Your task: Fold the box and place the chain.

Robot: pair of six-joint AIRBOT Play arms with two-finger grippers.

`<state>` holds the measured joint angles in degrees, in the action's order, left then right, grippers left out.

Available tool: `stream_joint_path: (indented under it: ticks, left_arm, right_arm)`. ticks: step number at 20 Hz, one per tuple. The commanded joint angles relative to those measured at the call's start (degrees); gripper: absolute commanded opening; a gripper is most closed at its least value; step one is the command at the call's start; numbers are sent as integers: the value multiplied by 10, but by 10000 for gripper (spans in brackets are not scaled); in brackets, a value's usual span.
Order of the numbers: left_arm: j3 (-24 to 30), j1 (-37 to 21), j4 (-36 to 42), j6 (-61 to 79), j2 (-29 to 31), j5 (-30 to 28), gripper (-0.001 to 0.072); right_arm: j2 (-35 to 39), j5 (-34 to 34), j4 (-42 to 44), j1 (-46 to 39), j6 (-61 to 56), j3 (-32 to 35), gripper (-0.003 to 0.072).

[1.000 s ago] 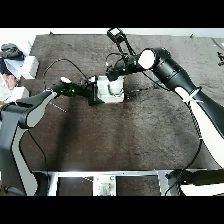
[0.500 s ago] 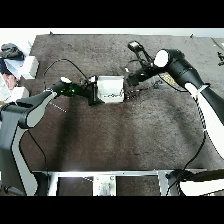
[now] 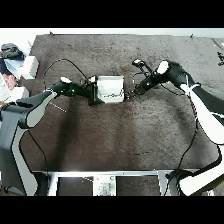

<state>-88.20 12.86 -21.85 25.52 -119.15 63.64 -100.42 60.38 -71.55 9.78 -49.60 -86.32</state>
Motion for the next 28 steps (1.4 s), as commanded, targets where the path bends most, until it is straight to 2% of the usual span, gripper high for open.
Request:
stream_joint_path:
  ticks: [1, 9, 15, 21, 24, 26, 28]
  left_arm:
    - [0, 0, 0, 0, 0, 0, 418]
    - [0, 0, 0, 0, 0, 0, 418]
    - [0, 0, 0, 0, 0, 0, 418]
    - [0, 0, 0, 0, 0, 0, 418]
    - [0, 0, 0, 0, 0, 0, 418]
    - [0, 0, 0, 0, 0, 0, 418]
    - [0, 0, 0, 0, 0, 0, 418]
  right_arm:
    - [-27, 5, 18, -10, 74, 0, 295]
    - [-41, -2, 24, -21, 143, -1, 295]
    - [-44, -26, 24, -22, 157, -2, 292]
    - [-60, -20, 24, -24, 166, -3, 292]
    - [-60, 3, 24, -24, 171, -6, 145]
    - [-60, 35, 24, -24, 175, -22, 12]
    - [-58, 87, 43, -24, 175, -58, 11]
